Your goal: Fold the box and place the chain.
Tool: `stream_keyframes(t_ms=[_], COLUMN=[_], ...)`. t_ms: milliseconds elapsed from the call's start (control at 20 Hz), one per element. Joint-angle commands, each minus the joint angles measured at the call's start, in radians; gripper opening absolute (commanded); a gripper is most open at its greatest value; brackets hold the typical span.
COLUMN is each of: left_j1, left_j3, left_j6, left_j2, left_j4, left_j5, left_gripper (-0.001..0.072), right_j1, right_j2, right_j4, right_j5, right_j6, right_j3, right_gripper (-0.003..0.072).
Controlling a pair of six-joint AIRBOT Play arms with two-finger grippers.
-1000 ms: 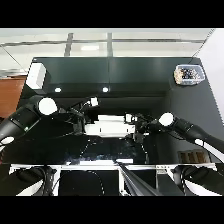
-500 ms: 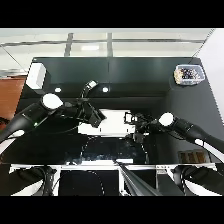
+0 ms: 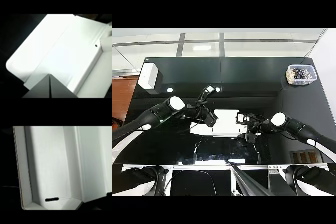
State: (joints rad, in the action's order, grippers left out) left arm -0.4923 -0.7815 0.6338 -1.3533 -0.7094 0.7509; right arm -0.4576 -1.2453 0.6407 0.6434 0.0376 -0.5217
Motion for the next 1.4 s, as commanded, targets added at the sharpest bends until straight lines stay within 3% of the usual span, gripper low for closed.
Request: stream_keyframes(t_ms=[0, 150, 300, 450, 600, 650, 750, 900, 950, 1350], left_j1=[-0.002, 0.05, 0.143, 0.21, 0.226, 0.217, 0.19, 0.144, 0.138, 0.138], left_j3=[-0.003, -0.036, -0.036, 0.054, 0.148, 0.17, 0.2, 0.204, 0.203, 0.203], left_j6=[-0.013, 0.051, 0.069, -0.085, -0.32, -0.405, -0.544, -0.587, -0.587, -0.678], left_j2=[-0.014, 0.058, 0.202, 0.32, 0.347, 0.347, 0.347, 0.335, 0.32, 0.175], left_j4=[-0.081, -0.192, -0.197, -0.19, -0.195, -0.195, -0.202, -0.251, -0.249, 0.015], left_j5=[0.064, 0.047, 0.09, 0.211, 0.302, 0.291, 0.195, 0.029, 0.021, 0.143], left_gripper=[0.0023, 0.0022, 0.0023, 0.0025, 0.0041, 0.0237, 0.072, 0.0712, 0.0712, 0.0702], right_j1=[0.0, 0.0, 0.0, 0.0, 0.0, 0.0, 0.0, 0.0, 0.0, 0.0], right_j2=[-0.001, -0.001, -0.001, -0.001, -0.001, -0.001, -0.001, -0.001, -0.001, -0.001], right_j4=[-0.001, 0.0, -0.001, 0.0, 0.0, 0.0, 0.0, 0.0, 0.0, 0.0], right_j5=[0.0, 0.0, 0.0, 0.0, 0.0, 0.0, 0.0, 0.0, 0.0, 0.0], right_j6=[-0.001, -0.001, -0.001, -0.001, 0.0, 0.0, -0.001, -0.001, 0.0, -0.001], right_j3=[0.0, 0.0, 0.0, 0.0, 0.0, 0.0, 0.0, 0.0, 0.0, 0.0], right_gripper=[0.0202, 0.0202, 0.0202, 0.0202, 0.0202, 0.0202, 0.0202, 0.0202, 0.0202, 0.0202])
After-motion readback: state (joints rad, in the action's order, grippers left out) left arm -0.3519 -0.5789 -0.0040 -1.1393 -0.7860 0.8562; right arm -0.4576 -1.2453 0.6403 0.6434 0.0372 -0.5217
